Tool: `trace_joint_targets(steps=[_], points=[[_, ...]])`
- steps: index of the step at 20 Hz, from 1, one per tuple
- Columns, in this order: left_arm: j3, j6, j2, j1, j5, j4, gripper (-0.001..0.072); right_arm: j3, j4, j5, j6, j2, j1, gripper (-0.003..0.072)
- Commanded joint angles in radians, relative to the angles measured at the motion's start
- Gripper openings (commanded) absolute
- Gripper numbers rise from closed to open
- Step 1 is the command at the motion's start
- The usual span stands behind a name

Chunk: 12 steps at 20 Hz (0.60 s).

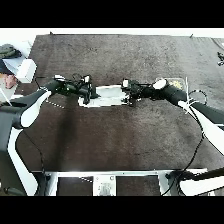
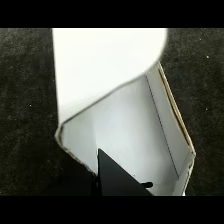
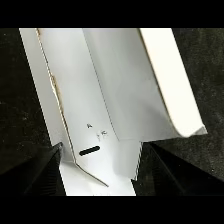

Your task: Fold the box and place the chain.

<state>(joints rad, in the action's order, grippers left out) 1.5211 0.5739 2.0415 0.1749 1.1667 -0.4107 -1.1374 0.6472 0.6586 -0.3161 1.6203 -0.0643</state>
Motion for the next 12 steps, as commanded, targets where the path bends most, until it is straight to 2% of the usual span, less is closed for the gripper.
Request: trace_joint_targets(steps=[1, 7, 12], points=[[0.001, 0.0, 0.0, 0.001, 0.0, -0.001, 0.0013, -0.031, 0.0, 0.04, -0.002, 0.019, 0.027, 0.0587], [0.001, 0.0, 0.0, 0.001, 0.0, -0.001, 0.0013, -0.146, 0.003, 0.24, 0.005, 0.105, 0.034, 0.0586], [0.001, 0.0, 0.0, 0.001, 0.0, -0.001, 0.0013, -0.163, 0.011, 0.266, 0.018, 0.154, 0.04, 0.0586]])
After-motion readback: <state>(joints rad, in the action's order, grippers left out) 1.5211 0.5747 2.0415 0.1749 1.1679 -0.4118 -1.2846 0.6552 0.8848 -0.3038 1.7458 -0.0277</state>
